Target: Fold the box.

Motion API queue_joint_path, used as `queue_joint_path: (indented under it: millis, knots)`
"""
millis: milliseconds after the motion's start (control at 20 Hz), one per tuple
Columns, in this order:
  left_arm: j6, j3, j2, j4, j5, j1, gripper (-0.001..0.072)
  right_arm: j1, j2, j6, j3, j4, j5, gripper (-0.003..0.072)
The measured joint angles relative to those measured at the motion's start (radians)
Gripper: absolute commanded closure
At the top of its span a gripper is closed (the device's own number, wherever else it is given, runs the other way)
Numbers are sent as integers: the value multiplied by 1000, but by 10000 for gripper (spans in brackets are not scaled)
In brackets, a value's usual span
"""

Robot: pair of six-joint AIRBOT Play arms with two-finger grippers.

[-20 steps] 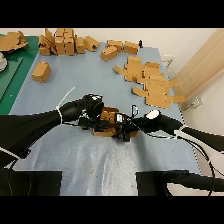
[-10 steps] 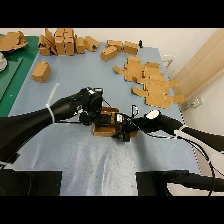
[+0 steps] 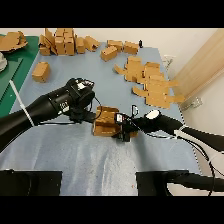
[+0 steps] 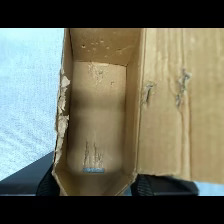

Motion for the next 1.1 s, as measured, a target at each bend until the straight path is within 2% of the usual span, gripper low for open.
queue_joint_path:
  millis: [100,250,400,550,650,750,850,950,1100]
  knots:
    - [88,-31,6,35,0,59,700,0,0,0,0,0,0,245]
    - [327,-111,9,-82,137,222,700,0,0,0,0,0,0,245]
    - [776,-180,-3,-395,324,430,700,0,0,0,0,0,0,245]
    - [1259,-207,-49,-826,395,625,699,0,0,0,0,0,0,245]
    - [1561,-214,-85,-1095,350,719,699,0,0,0,0,0,0,245]
    - [1794,-220,-108,-1264,226,781,701,0,0,0,0,0,0,245]
    - [1931,-235,-119,-1351,93,808,703,0,0,0,0,0,0,245]
    - [2003,-274,-116,-1397,7,814,705,0,0,0,0,0,0,245]
    - [2053,-399,-56,-1440,-84,801,705,0,0,0,0,0,0,245]
